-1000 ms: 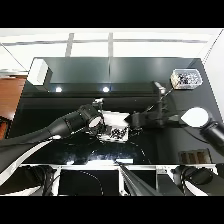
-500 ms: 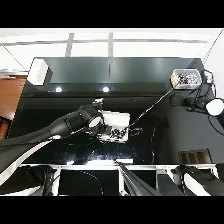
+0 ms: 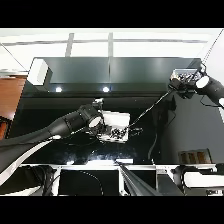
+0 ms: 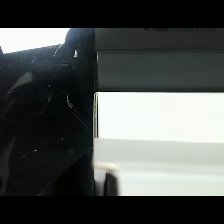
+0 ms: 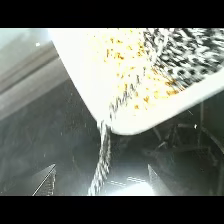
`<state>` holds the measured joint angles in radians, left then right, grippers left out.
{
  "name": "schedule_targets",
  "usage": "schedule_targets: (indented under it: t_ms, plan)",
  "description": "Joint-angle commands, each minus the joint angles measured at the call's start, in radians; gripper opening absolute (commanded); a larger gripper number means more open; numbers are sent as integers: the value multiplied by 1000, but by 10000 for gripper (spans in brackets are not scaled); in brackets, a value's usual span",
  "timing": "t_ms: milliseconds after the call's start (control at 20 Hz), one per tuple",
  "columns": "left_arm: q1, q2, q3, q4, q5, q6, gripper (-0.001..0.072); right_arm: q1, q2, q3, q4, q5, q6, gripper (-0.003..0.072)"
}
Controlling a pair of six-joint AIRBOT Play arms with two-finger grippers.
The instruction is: Fold the box and place the chain.
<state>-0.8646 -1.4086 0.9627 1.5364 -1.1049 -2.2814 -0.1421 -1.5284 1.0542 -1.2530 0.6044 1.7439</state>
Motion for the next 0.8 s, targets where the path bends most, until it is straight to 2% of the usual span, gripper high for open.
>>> schedule_targets:
  t_ms: [0,50,100,150,200,300,450,750]
  plan:
    - [0,-1,0,0,0,0,32,-3,-100,68,26,-4,3,708]
    - [0,-1,0,0,0,0,32,-3,-101,68,26,-16,3,557]
    - [0,-1,0,0,0,0,32,-3,-101,69,26,-19,3,375]
    - [0,-1,0,0,0,0,32,-3,-101,71,26,-17,3,243]
    - [0,-1,0,0,0,0,32,-3,-100,75,27,4,3,53]
    - [0,-1,0,0,0,0,32,-3,-85,93,23,84,-16,34]
    - [0,-1,0,0,0,0,32,-6,10,96,23,177,-136,34]
    - [0,-1,0,0,0,0,31,-11,405,96,23,331,-235,34]
